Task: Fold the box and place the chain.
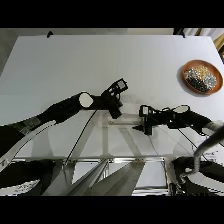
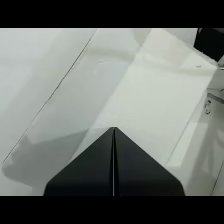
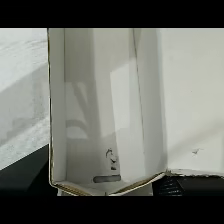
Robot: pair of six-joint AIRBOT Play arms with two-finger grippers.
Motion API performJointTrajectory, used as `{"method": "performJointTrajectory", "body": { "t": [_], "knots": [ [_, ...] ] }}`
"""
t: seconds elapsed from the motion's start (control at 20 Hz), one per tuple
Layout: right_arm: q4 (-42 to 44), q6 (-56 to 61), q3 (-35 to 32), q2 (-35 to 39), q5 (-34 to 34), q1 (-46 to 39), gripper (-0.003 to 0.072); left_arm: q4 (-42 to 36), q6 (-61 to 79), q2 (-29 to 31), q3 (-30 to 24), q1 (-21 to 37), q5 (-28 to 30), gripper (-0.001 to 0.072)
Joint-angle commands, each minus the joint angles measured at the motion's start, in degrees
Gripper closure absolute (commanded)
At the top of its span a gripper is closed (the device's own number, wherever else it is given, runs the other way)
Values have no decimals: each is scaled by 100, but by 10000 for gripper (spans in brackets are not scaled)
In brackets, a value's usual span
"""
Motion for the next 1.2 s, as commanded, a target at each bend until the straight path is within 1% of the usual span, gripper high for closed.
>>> {"method": "performJointTrajectory", "body": {
  "t": [0.0,0.1,0.25,0.35,0.4,0.5,0.55,0.65,0.75,0.85,0.9,0.95,1.05,1.1,1.15],
  "knots": [
    [-7,-2,2,2,-2,2,274,-7,-46,-264,-4,-2,-37,701],
    [-7,-2,2,0,-2,2,274,-7,-42,-249,-4,-9,-11,702],
    [-7,-2,0,0,-2,2,274,236,-17,15,-4,83,-59,705],
    [-7,-2,0,0,-2,2,274,669,-81,295,-4,192,-234,706],
    [-7,-2,2,0,-2,2,274,1154,-282,476,-4,254,-334,706],
    [-7,-2,2,0,-2,2,274,2214,-728,874,-4,407,-673,705],
    [-7,-2,2,0,-2,2,274,2586,-800,1071,-4,511,-966,705],
    [-7,-2,2,0,-2,2,274,2688,-553,1331,-7,737,-1749,701],
    [-7,-2,2,2,-2,2,274,2664,-111,1346,-114,870,-2356,702],
    [-7,-2,2,0,-2,2,274,2573,463,1300,-461,859,-2365,697],
    [-9,-2,2,2,-2,2,274,2396,828,1259,-651,846,-2321,682],
    [-7,-2,0,2,-2,2,274,2109,1261,1191,-848,846,-2271,647],
    [-7,-2,2,0,-2,2,274,1716,1971,1043,-1102,846,-2090,609],
    [-7,-2,2,0,-2,2,274,1591,2192,984,-1152,835,-1930,539],
    [-7,-2,2,2,-2,2,274,1521,2310,935,-1161,811,-1733,415]
  ]
}}
